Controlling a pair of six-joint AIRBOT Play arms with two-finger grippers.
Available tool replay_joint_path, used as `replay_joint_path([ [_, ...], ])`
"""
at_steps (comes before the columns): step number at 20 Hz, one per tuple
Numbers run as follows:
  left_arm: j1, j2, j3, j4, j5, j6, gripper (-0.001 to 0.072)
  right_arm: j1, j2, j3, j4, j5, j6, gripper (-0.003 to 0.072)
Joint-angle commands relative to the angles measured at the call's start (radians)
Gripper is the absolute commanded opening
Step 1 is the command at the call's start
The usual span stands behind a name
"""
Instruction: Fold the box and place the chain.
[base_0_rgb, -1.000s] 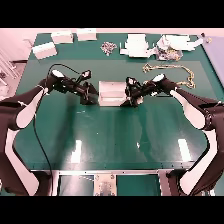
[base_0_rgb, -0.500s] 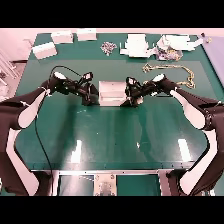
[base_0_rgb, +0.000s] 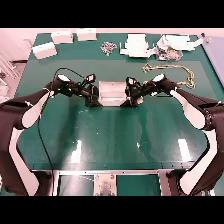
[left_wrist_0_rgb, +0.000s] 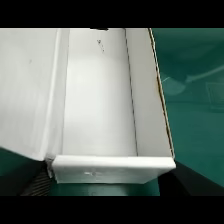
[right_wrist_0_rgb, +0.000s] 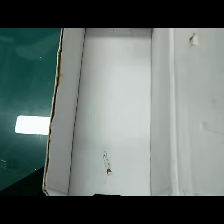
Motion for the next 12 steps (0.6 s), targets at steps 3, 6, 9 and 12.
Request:
replay_joint_path([
  [3,-0.021,-0.014,0.000,-0.030,0.021,0.006,0.0720,0.000,0.000,0.000,0.000,0.000,0.000,0.0507],
  [6,-0.026,-0.019,0.000,-0.039,0.024,0.011,0.0720,0.000,0.000,0.000,0.000,0.000,0.000,0.0507],
  [9,-0.025,-0.019,0.000,-0.035,0.023,0.003,0.0720,0.000,0.000,0.000,0.000,0.000,0.000,0.0507],
  [12,-0.025,-0.019,0.000,-0.032,0.023,-0.005,0.0720,0.000,0.000,0.000,0.000,0.000,0.000,0.0507],
])
